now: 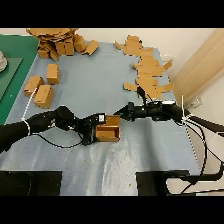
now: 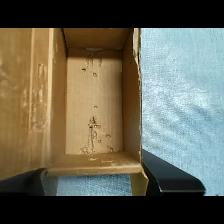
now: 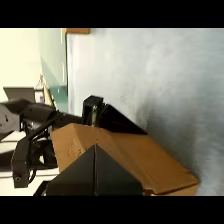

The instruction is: Fold the box.

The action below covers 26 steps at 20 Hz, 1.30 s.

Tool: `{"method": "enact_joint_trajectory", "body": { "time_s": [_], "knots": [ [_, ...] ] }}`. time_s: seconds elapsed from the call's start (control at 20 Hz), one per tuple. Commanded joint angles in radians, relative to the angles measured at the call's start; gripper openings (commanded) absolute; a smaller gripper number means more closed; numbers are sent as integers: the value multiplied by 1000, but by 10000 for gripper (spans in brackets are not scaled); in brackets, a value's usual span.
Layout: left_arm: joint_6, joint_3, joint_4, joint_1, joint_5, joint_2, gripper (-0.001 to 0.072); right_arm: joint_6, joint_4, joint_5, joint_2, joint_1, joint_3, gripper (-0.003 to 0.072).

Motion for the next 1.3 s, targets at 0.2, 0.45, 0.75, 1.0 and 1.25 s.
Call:
{"method": "enact_joint_trajectory", "body": {
  "time_s": [0.2, 0.45, 0.75, 1.0, 1.25],
  "knots": [
    [0, 0, 0, 0, 0, 1, 393, -52, -171, 45, 47, 102, -17, 3],
    [0, 0, 0, 0, 0, 1, 393, -167, -316, -217, 266, 199, -153, 3],
    [0, 0, 0, 0, 0, 1, 393, -283, -481, -517, 380, 344, -143, 115],
    [0, 0, 0, 1, 0, 1, 393, -500, -497, -535, 410, 441, -119, 245],
    [0, 0, 0, 0, 0, 1, 393, -603, -578, -536, 430, 501, -119, 384]
  ]
}}
